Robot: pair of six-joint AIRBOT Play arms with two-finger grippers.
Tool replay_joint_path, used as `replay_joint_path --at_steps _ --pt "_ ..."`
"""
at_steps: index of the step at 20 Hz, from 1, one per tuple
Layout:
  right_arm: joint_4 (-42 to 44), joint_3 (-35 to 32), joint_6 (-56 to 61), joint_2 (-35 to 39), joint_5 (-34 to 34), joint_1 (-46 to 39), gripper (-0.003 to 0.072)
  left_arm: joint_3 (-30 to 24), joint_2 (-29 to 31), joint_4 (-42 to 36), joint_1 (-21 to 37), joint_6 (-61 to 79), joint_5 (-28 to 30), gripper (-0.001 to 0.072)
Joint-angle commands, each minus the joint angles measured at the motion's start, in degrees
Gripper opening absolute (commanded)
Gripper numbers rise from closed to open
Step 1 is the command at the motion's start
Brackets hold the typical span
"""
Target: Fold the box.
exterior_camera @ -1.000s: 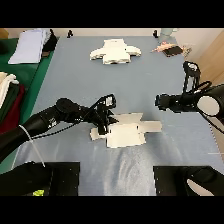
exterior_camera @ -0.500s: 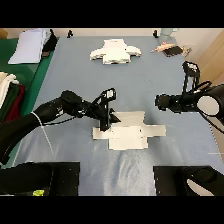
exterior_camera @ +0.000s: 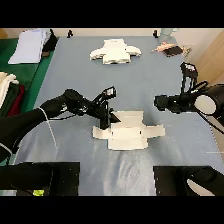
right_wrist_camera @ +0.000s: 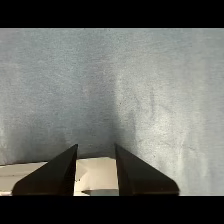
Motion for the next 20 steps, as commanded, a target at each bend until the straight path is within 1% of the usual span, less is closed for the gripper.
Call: replay_joint_path --at_steps 1,3,7,9,11,14,20 --pt "0.0 0.0 -0.1 -0.2 0.0 0.0 0.0365 0.1 -0.8 1.7 -0.1 -1.0 -2.3 0.0016" --pt "0.0 0.0 -0.1 -0.2 0.0 0.0 0.0365 0.1 -0.8 3.5 -0.7 -2.6 -2.8 0.0016" --pt "0.0 0.0 -0.5 -0.2 0.0 0.0 0.0365 0.0 -0.8 4.3 -1.1 -4.3 -3.0 0.0016" --pt "0.0 0.0 -0.5 -0.2 0.0 0.0 0.0365 0.0 -0.8 6.0 -2.0 -6.2 -2.8 0.0016" --pt "0.0 0.0 -0.5 -0.2 0.0 0.0 0.0365 0.0 -0.8 6.9 -2.8 -7.4 -1.7 0.0017" --pt "0.1 0.0 -0.9 -0.2 0.0 0.0 0.0365 0.1 -0.8 6.9 -2.8 -10.3 2.2 0.0017" --pt "0.1 0.0 -2.0 -0.2 0.0 0.0 0.0365 0.1 -0.8 6.8 -2.9 -10.3 2.2 0.0017"
